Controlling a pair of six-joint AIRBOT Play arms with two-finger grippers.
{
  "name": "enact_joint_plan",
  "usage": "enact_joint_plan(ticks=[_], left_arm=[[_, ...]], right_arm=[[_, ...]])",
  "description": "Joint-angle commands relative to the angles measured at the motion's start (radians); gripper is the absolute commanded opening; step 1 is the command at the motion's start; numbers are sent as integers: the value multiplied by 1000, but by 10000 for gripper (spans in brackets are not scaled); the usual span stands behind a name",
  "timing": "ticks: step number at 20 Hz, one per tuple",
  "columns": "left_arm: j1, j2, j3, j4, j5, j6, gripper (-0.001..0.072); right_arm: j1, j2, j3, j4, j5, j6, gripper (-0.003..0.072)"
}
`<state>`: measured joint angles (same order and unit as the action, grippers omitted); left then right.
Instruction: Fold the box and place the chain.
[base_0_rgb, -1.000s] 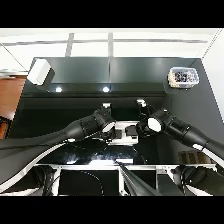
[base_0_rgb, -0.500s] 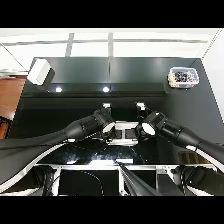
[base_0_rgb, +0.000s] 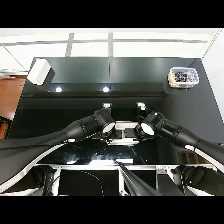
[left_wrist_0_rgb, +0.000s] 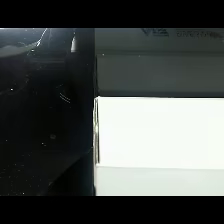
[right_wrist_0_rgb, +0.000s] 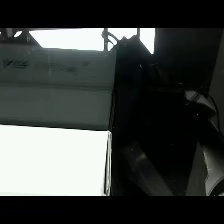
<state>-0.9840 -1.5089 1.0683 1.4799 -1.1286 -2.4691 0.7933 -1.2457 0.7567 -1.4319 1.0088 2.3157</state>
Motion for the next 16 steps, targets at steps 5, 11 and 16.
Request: enact_joint_plan(ticks=[5,11,16], left_arm=[[0,0,0,0,2,1,33],[0,0,0,1,2,1,33],[0,0,0,0,2,1,33]], right_arm=[[0,-5,0,8,1,3,56],[0,-5,7,9,0,0,156],[0,-5,20,9,-4,-5,120]])
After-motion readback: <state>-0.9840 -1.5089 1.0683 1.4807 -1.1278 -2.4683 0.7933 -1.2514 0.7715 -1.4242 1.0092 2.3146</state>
